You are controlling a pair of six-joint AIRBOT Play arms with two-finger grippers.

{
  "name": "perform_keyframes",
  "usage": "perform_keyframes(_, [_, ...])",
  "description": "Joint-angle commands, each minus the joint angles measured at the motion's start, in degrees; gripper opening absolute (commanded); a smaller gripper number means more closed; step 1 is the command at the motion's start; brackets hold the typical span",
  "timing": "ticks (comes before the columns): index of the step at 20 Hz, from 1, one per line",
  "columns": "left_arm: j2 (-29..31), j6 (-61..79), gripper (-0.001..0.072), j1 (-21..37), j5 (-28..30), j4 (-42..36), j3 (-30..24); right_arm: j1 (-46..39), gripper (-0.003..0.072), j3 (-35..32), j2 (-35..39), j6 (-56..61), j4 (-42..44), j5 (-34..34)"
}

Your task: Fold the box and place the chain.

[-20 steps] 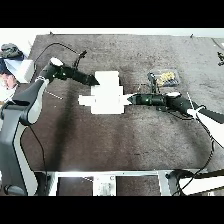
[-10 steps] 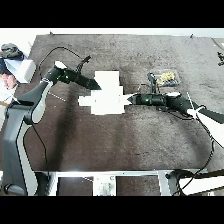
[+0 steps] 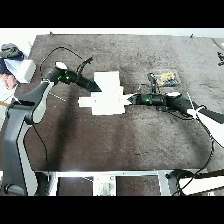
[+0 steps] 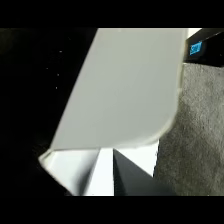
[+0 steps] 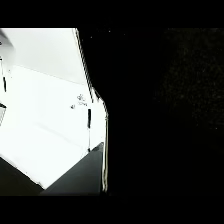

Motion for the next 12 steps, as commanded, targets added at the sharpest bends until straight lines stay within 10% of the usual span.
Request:
perform_keyframes(1, [0.0,3.1,0.0150,0.0,-1.4,0.0,0.2,0.0,0.0010,0.0,0.0,0.0,-1.0,0.0])
perform_keyframes(5, [0.0,8.6,0.0013,0.0,-2.2,0.1,0.2,0.0,0.0011,0.0,0.0,0.0,-1.1,0.0])
perform_keyframes(7, [0.0,12.2,0.0013,0.0,-2.8,0.1,0.2,-0.4,0.0395,0.0,0.1,0.0,-1.0,0.1])
perform_keyframes(12, [0.0,27.3,0.0012,0.0,-2.6,-0.1,0.1,-5.9,0.0407,0.1,2.7,0.1,-0.6,0.9])
